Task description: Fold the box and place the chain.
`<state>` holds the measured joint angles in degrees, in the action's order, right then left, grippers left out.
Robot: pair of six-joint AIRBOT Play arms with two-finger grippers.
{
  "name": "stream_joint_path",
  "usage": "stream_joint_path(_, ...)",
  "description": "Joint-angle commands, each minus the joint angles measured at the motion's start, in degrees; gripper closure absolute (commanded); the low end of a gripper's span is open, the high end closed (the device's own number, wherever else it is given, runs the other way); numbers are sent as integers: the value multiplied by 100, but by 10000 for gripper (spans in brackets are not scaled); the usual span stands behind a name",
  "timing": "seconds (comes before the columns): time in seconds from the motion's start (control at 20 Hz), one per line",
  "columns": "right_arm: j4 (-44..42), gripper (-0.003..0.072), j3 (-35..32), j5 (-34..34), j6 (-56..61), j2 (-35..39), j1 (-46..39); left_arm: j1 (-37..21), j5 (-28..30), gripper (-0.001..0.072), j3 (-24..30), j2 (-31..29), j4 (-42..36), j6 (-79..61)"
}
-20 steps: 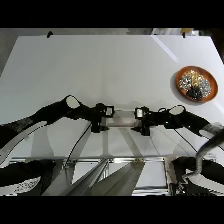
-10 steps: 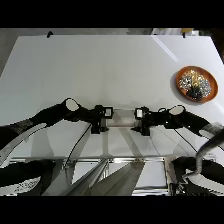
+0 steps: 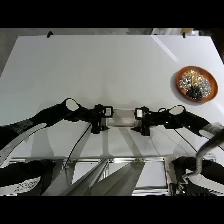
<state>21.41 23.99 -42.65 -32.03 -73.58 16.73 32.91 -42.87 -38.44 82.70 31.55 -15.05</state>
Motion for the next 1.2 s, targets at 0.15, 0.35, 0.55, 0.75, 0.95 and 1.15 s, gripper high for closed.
stream_joint_path(0.15, -2, 278, 0, -2, 4, 2, -2, 4, -31, 573, 0, 0, -2, 2)
stream_joint_path(0.35, -2, 278, 0, -2, 4, 2, -2, 4, -42, 573, 0, 0, -2, 2)
stream_joint_path(0.55, -9, 278, 0, -2, 4, 2, -2, 4, -42, 573, 0, 0, -2, 2)
stream_joint_path(0.75, -4, 278, 0, -256, 199, 4, 0, 4, -42, 573, 0, 0, -2, 2)
stream_joint_path(0.95, 129, 160, 0, -476, 212, 37, -2, 4, -42, 573, 0, 0, -2, 2)
stream_joint_path(1.15, 374, -15, 0, -452, 664, 339, -168, 4, -42, 573, 0, 0, -2, 2)
